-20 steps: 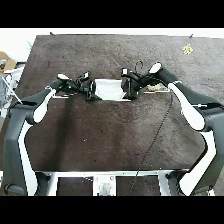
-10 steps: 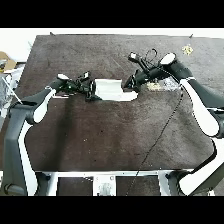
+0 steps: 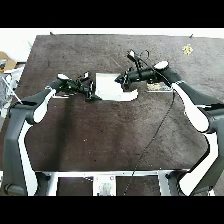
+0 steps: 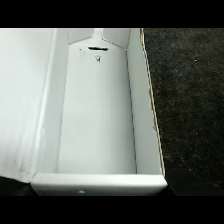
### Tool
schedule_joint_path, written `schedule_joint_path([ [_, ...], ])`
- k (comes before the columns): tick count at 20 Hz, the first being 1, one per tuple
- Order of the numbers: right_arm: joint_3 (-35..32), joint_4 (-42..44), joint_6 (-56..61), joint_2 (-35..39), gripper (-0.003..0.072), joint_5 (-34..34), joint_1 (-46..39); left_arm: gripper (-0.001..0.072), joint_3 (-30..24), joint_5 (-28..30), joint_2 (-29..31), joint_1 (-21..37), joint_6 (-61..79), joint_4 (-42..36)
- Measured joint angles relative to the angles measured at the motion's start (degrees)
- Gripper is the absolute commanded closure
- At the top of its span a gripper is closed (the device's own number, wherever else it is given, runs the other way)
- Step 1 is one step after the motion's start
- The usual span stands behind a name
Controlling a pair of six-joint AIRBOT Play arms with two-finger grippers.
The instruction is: Fold the box and place the chain.
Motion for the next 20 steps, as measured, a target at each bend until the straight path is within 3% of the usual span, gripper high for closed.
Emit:
schedule_joint_path([
  [7, 0.00, 1.95, -2.71, -3.85, 0.0668, -5.33, -0.83, 0.0425, 0.00, 0.02, 0.00, 0.00, -0.02, 0.00],
  [20, 0.17, 1.01, -4.52, -5.49, 0.0669, -4.96, -0.98, 0.0425, 0.00, 0.04, 0.00, 0.00, 0.15, 0.00],
])
